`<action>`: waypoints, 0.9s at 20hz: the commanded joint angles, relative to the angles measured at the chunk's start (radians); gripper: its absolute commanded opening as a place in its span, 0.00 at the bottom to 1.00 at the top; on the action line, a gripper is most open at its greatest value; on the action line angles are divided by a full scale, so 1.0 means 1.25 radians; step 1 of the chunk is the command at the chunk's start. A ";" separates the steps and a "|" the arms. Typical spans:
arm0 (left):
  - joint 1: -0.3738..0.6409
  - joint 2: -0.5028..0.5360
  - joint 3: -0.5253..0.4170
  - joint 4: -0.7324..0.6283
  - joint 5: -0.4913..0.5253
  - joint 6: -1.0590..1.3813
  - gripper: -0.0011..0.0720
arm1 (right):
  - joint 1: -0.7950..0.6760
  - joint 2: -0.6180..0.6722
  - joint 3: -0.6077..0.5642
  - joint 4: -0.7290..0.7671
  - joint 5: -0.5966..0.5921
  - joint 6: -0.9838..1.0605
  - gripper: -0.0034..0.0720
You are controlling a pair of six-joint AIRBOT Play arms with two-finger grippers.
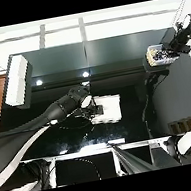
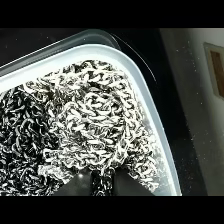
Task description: Fold the box and place the chain.
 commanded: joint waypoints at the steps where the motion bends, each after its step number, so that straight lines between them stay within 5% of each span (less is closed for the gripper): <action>1: 0.000 0.000 0.001 -0.001 0.000 0.000 0.06 | 0.001 0.018 0.002 -0.002 0.021 -0.028 0.06; 5: 0.000 0.000 0.001 0.000 0.001 0.000 0.06 | 0.000 0.109 0.002 0.004 0.013 -0.073 0.06; 18: 0.000 0.000 0.001 0.000 0.001 0.000 0.06 | 0.001 0.490 0.002 0.298 -0.047 -0.184 0.06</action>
